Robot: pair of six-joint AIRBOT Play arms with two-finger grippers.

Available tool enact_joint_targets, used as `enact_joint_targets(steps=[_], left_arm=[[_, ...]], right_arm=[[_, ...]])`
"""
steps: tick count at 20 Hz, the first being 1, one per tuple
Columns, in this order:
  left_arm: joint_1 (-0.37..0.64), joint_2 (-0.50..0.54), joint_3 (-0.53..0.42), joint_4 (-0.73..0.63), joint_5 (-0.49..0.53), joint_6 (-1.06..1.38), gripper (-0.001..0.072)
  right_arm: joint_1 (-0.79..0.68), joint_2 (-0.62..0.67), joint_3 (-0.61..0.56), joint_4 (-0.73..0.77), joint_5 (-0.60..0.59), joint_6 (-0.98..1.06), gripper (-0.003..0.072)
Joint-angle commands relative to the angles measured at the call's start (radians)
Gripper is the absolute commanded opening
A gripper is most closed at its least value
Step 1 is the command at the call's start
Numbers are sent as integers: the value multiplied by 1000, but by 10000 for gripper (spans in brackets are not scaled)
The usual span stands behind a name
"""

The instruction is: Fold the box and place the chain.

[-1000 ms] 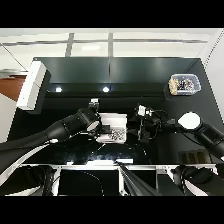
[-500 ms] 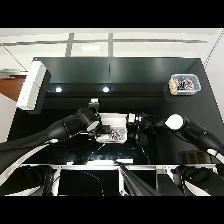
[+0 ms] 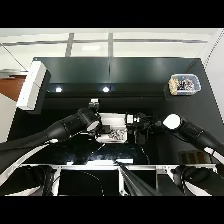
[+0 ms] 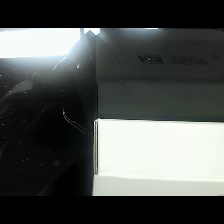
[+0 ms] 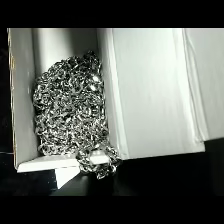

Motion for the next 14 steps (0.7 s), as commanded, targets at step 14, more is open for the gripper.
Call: enact_joint_targets(steps=[14], left_arm=[[1,-1,1,0,9,0,30]], right_arm=[[-14,152,7,-141,81,195,47]])
